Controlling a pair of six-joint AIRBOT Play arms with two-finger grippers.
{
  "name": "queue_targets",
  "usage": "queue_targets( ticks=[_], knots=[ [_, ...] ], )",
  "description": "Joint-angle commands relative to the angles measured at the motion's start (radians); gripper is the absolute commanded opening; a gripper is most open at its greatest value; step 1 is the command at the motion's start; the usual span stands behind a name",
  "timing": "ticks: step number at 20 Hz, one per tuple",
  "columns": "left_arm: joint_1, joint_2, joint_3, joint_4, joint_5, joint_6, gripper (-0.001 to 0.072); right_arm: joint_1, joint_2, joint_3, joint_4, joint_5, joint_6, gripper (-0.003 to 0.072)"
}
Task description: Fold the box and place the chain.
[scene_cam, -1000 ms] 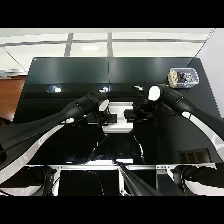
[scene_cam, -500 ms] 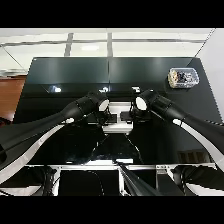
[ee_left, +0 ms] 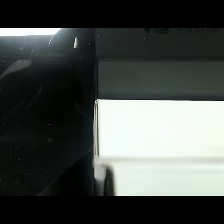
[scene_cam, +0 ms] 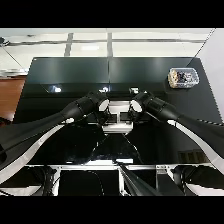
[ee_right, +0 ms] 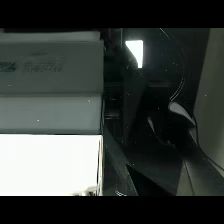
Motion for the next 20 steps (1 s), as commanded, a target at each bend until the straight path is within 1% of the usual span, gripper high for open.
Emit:
queue_targets(
  ticks=[1, 3, 4, 9, 10, 11, 12, 15, 16, 17, 18, 19, 20],
  knots=[
    [0.000, 0.000, 0.000, 0.001, -0.001, 0.001, 0.0026, 0.001, -0.011, 0.001, 0.000, 0.014, 0.005, 0.0157],
    [0.000, 0.000, 0.000, 0.001, -0.001, 0.000, 0.0026, 0.001, -0.014, 0.001, 0.024, 0.006, 0.005, 0.0113],
    [0.000, 0.000, 0.000, 0.001, -0.001, 0.000, 0.0026, 0.001, -0.015, 0.001, 0.025, 0.007, 0.005, 0.0013],
    [0.000, 0.000, 0.000, 0.001, -0.001, 0.001, 0.0026, 0.000, -0.014, 0.001, 0.025, 0.010, 0.005, 0.0016],
    [0.000, 0.000, 0.000, 0.001, -0.001, 0.000, 0.0026, -0.002, -0.014, 0.001, 0.026, 0.011, 0.005, 0.0078],
    [0.000, 0.000, 0.000, 0.001, -0.001, 0.000, 0.0026, -0.004, -0.014, 0.001, 0.029, 0.018, 0.005, 0.0254],
    [0.000, 0.000, 0.000, 0.001, -0.001, 0.001, 0.0026, -0.007, -0.014, 0.001, 0.037, 0.023, 0.005, 0.0270],
    [0.000, 0.000, 0.000, 0.001, -0.001, 0.000, 0.0026, -0.010, -0.014, 0.001, 0.045, 0.040, 0.005, 0.0270],
    [0.000, 0.000, 0.000, 0.001, -0.001, 0.001, 0.0026, -0.010, -0.014, 0.001, 0.060, 0.035, 0.001, 0.0260],
    [0.000, 0.000, 0.000, 0.001, -0.001, 0.001, 0.0026, -0.009, -0.015, 0.001, 0.074, 0.030, -0.008, 0.0232],
    [0.000, 0.000, 0.000, 0.001, -0.001, 0.001, 0.0026, -0.009, -0.015, 0.001, 0.081, 0.029, -0.016, 0.0138],
    [0.000, 0.000, 0.000, 0.001, -0.002, 0.000, 0.0026, -0.009, -0.015, 0.001, 0.080, 0.029, -0.017, 0.0014],
    [0.000, 0.000, 0.000, 0.001, -0.001, 0.001, 0.0026, -0.009, -0.015, 0.001, 0.081, 0.029, -0.018, 0.0012]
  ],
)
